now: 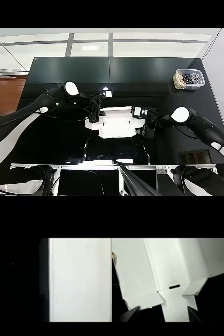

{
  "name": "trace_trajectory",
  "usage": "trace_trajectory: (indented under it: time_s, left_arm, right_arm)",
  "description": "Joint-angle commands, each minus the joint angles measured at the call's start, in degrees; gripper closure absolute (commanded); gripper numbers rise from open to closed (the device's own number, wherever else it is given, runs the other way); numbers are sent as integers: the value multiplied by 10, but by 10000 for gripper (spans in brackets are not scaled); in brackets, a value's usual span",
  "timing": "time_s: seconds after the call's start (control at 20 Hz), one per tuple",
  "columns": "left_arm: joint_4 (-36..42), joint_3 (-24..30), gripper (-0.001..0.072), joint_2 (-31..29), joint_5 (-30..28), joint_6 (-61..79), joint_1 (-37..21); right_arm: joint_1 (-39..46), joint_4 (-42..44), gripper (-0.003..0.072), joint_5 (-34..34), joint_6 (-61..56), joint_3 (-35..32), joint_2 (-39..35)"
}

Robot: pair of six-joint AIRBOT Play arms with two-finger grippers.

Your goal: Fold the box and place the chain.

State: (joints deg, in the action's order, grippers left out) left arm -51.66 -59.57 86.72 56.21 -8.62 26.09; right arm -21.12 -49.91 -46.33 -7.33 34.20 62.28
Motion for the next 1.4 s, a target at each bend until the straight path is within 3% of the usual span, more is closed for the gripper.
trace_trajectory:
  time_s: [0.0,0.5,0.7,1.2,1.35]
  left_arm:
    - [-4,-5,683,0,0,-9,1]
    - [-4,-6,683,0,0,-9,1]
    - [-4,-6,683,0,-1,-9,1]
    - [-4,-6,683,0,-1,-9,1]
    - [-4,-6,683,0,-1,-9,1]
  right_arm:
    - [-5,-7,-21,-5,61,-2,23]
    - [-2,-72,-20,-42,63,-2,23]
    - [-5,-16,-21,-55,63,-2,23]
    - [-64,94,-20,32,63,-2,52]
    - [-58,91,-20,76,63,0,34]
